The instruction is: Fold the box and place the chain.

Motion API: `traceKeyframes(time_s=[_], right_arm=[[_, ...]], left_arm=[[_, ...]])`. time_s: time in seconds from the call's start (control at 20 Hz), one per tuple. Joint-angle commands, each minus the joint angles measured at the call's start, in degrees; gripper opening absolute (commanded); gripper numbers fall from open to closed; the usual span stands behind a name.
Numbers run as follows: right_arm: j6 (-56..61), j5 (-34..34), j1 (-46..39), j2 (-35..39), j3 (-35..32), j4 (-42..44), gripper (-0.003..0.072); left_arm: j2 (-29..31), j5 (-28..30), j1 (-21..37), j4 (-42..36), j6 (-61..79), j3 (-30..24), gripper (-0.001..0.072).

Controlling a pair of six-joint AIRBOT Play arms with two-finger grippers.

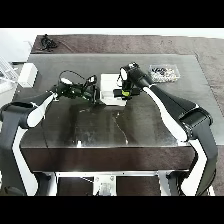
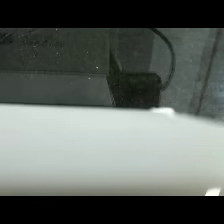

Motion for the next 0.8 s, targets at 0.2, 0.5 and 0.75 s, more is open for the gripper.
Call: traceKeyframes(time_s=[0.2, 0.5, 0.75], right_arm=[[1.55, -0.26, 0.44, 0.35, 0.09, -1.33, 0.0237], [1.55, -0.33, 0.42, 2.03, 0.13, -1.51, 0.0304], [1.51, -0.31, 0.39, 4.55, 0.46, -1.57, 0.0394]], left_arm=[[0.02, 0.0, 0.04, -0.02, -0.02, 0.02, 0.0477], [0.02, 0.0, 0.04, -0.02, -0.02, 0.02, 0.0477], [0.02, 0.0, 0.04, -0.02, -0.02, 0.02, 0.0477]])
